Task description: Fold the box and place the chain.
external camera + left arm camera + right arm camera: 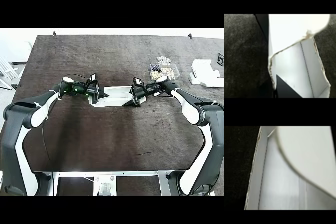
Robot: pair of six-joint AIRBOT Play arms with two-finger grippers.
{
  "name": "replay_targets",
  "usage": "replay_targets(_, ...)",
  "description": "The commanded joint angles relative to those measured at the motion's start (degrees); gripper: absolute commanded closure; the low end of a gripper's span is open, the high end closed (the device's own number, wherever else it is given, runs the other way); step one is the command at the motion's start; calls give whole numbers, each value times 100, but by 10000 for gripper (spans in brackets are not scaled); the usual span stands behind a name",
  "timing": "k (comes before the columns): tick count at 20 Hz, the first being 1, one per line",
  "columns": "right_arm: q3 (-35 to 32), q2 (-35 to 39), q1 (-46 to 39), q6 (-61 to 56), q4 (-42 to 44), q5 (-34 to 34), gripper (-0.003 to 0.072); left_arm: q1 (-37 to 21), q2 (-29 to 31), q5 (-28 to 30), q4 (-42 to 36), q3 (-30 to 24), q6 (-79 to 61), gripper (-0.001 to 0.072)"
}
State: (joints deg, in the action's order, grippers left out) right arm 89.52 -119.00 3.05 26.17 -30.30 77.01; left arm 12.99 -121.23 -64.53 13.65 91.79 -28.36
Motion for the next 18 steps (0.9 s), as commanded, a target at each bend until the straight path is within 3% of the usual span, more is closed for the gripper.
replay_targets(1,4,-4,-4,-116,24,2,101,4,2,-2,0,2,0,688)
replay_targets(18,66,-103,-59,-472,90,-46,118,4,0,0,-2,2,0,688)
